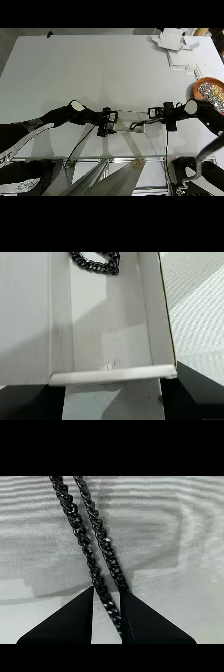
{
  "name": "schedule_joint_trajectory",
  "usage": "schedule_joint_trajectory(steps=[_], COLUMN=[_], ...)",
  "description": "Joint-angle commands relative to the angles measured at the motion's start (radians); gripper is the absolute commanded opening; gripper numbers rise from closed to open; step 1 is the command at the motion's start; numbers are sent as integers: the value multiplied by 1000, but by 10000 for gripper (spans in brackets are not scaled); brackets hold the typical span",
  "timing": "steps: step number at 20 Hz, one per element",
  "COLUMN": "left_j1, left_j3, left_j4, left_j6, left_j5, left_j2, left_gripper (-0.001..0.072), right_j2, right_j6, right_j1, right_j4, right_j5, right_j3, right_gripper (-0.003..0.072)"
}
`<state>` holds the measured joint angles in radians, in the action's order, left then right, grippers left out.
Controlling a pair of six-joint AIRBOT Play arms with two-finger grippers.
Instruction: Fold the box and place the chain.
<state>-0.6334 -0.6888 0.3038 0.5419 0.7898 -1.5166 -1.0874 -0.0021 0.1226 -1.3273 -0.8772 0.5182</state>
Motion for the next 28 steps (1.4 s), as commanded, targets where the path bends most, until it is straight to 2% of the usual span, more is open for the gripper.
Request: schedule_joint_trajectory(steps=[1,4,7,9,16,18,21,24,28], left_j1=[0,0,0,0,0,0,0,0,0], left_j3=[0,0,0,0,0,0,0,0,0], left_j4=[0,0,0,0,0,0,0,0,0], left_j6=[0,0,0,0,0,0,0,0,0], left_j5=[0,0,0,0,0,0,0,0,0], left_j2=[0,0,0,0,0,0,0,0,0], left_gripper=[314,314,314,314,314,314,314,314,314], right_j2=[-10,-10,-10,-1,194,241,288,295,295], right_j6=[-8,-7,-7,-2,81,84,84,84,84], right_j1=[0,0,0,0,1,5,84,226,388], right_j4=[3,4,4,-2,21,97,221,381,587], right_j5=[4,4,-9,-32,-159,-208,-214,-140,95], right_j3=[-1,-1,-1,-1,-1,-1,-1,-1,-1], right_gripper=[177,171,33,15,14,14,14,14,14])
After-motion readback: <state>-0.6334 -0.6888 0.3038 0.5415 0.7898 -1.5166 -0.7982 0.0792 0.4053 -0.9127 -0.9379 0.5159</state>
